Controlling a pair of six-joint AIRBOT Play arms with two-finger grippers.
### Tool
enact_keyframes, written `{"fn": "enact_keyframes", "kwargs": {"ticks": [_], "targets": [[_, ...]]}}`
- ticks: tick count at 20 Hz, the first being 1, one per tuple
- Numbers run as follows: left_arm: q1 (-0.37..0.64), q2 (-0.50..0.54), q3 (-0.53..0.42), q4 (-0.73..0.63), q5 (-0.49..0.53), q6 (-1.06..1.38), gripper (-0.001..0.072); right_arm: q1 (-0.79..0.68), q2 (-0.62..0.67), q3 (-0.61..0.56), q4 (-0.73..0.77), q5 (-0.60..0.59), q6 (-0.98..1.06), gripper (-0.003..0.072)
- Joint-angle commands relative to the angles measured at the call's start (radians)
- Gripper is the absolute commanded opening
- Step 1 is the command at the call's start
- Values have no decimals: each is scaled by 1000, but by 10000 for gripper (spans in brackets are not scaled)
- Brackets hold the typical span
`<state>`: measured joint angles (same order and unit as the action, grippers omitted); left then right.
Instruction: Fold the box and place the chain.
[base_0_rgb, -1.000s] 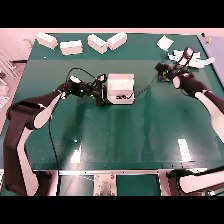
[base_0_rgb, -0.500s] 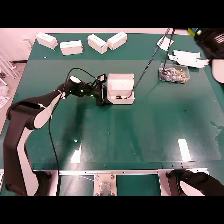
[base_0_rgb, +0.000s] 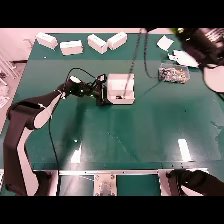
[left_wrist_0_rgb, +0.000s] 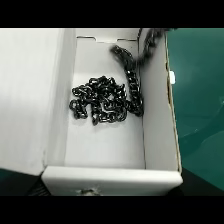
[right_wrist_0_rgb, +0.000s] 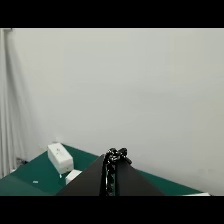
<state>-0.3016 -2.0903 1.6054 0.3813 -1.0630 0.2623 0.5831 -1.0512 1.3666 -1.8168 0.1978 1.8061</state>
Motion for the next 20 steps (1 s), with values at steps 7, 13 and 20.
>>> {"fn": "enact_keyframes", "kwargs": {"ticks": [7,13,20], "targets": [[1,0,0,0,-3,0,562,44,-91,-132,10,52,98,7],[1,0,0,0,-3,0,562,36,-94,-176,10,67,110,7],[1,0,0,0,-4,0,562,-12,-180,-341,10,76,250,6]]}}
